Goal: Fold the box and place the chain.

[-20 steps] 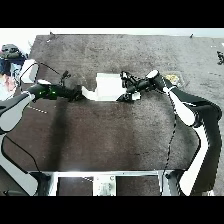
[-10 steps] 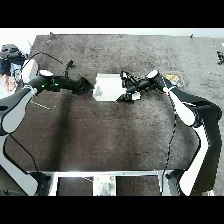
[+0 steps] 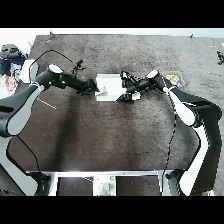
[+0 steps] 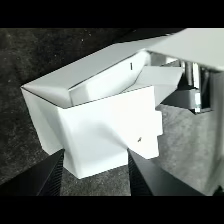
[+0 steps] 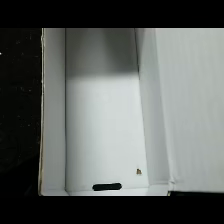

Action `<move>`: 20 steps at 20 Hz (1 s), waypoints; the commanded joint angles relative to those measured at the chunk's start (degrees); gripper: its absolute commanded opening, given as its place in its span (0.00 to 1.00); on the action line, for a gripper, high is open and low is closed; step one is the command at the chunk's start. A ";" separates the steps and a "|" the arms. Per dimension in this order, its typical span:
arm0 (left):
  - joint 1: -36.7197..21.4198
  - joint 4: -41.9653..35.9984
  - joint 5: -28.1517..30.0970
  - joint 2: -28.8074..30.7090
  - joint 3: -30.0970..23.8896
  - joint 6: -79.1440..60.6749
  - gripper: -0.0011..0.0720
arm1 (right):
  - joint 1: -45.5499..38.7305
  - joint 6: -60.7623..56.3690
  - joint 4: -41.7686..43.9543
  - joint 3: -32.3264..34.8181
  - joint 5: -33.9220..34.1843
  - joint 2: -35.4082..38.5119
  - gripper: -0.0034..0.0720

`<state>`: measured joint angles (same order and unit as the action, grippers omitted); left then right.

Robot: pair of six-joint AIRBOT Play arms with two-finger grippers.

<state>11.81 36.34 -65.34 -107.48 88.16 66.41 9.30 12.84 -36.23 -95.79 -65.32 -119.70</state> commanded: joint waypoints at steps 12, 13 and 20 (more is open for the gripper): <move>10.27 28.37 5.97 -0.15 6.84 29.62 0.59 | 0.04 -0.02 0.02 -0.04 0.00 0.00 0.66; 10.75 29.64 6.86 -0.15 6.84 31.91 0.59 | 0.04 -0.02 0.02 -0.04 -0.02 0.00 0.66; 13.62 38.53 2.71 -4.24 12.33 39.63 0.59 | 0.04 -0.02 0.00 -0.04 0.00 0.00 0.66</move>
